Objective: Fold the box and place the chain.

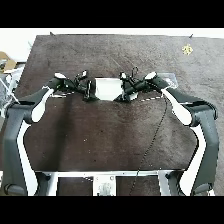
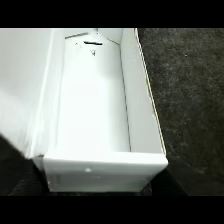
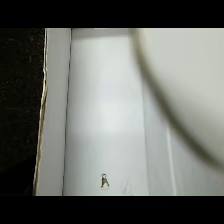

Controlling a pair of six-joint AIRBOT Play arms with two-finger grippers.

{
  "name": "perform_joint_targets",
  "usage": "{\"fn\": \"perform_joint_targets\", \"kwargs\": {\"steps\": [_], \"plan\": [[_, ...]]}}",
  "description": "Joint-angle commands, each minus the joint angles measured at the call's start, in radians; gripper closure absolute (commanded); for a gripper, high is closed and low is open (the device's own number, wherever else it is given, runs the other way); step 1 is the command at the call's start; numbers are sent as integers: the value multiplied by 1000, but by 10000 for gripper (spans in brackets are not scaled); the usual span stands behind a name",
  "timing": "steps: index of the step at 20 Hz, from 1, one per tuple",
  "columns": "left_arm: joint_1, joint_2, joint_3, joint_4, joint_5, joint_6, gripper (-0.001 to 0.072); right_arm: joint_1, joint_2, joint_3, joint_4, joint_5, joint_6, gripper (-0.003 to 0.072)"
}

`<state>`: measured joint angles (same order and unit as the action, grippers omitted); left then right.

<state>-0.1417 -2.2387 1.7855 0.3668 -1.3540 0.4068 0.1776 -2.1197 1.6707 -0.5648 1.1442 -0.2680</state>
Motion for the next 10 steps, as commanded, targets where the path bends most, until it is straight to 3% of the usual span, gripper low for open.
{"fn": "perform_joint_targets", "kwargs": {"steps": [1,10], "plan": [[-13,-4,0,-11,23,21,-8,0,0,0,0,0,0,249],[-18,-12,0,-6,31,21,-1,0,0,0,0,0,0,249]]}}
